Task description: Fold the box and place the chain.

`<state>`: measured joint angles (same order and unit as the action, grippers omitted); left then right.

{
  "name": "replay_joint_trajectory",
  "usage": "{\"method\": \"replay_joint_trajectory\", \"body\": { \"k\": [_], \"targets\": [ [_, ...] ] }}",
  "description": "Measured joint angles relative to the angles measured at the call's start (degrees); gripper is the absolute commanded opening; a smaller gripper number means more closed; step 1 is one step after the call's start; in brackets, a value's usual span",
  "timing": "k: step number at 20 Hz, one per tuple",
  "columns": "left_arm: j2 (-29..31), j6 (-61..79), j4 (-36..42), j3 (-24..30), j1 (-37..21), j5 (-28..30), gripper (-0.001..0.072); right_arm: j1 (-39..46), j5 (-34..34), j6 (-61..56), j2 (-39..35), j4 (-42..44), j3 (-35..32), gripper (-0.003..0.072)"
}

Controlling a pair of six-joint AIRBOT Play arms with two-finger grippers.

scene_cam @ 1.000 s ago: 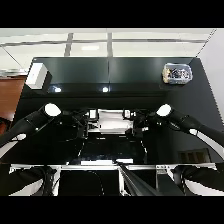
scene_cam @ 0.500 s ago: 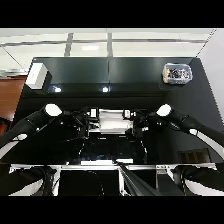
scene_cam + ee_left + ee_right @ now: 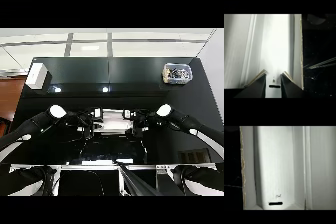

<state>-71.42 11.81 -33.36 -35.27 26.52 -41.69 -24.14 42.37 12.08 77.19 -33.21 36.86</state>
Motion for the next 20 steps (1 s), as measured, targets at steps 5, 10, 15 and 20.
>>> {"method": "replay_joint_trajectory", "body": {
  "k": [5, 10, 15, 20],
  "targets": [
    [-0.2, -0.4, 0.5, 0.0, 0.5, 1.7, 0.022, 0.0, 0.0, -0.1, 0.0, 0.0, 0.0, 0.0129],
    [-0.2, -0.6, 0.6, 0.0, 0.5, 2.6, 0.0137, 0.0, 0.0, -0.1, 0.0, 0.0, 0.0, 0.0129],
    [-0.2, -0.8, 0.9, 0.0, 0.6, 2.5, 0.0105, 0.0, 0.0, -0.1, 0.0, 0.0, 0.0, 0.0129],
    [-0.1, -1.6, 1.0, 0.0, 0.4, 2.3, 0.0028, 0.0, 0.0, -0.1, 0.0, 0.0, 0.0, 0.0129]
  ]
}}
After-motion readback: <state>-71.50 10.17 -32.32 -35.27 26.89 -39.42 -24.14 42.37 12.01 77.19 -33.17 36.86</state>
